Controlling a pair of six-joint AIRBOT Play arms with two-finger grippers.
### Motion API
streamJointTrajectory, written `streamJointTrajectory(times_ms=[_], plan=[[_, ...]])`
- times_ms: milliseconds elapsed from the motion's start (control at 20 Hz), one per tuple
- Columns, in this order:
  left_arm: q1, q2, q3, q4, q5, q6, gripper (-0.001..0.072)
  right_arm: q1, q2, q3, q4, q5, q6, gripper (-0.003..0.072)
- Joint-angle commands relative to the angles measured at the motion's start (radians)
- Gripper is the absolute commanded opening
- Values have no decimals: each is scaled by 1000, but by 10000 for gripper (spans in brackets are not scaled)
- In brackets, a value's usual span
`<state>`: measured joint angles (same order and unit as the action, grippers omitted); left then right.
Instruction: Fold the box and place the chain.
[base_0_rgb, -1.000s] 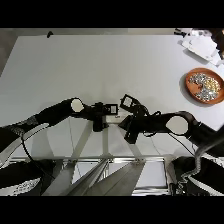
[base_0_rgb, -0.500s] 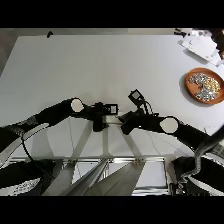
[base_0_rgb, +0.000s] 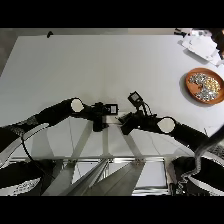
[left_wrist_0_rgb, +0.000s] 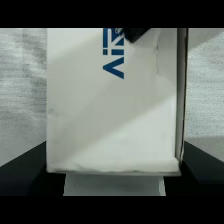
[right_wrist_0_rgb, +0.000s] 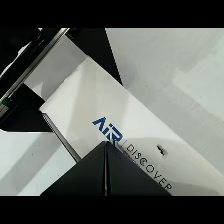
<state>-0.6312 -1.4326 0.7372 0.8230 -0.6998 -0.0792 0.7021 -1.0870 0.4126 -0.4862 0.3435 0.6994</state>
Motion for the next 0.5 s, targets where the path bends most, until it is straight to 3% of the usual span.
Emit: streamJointTrajectory(times_ms=[0, 200, 450], plan=[[0, 0, 0, 0, 0, 0, 13, 1, -4, -23, -6, -5, -3, 10], [0, 0, 0, 0, 0, 0, 13, 1, 4, -18, -3, -64, -5, 10], [0, 0, 0, 0, 0, 0, 13, 0, 101, 14, -3, -120, -58, 11]])
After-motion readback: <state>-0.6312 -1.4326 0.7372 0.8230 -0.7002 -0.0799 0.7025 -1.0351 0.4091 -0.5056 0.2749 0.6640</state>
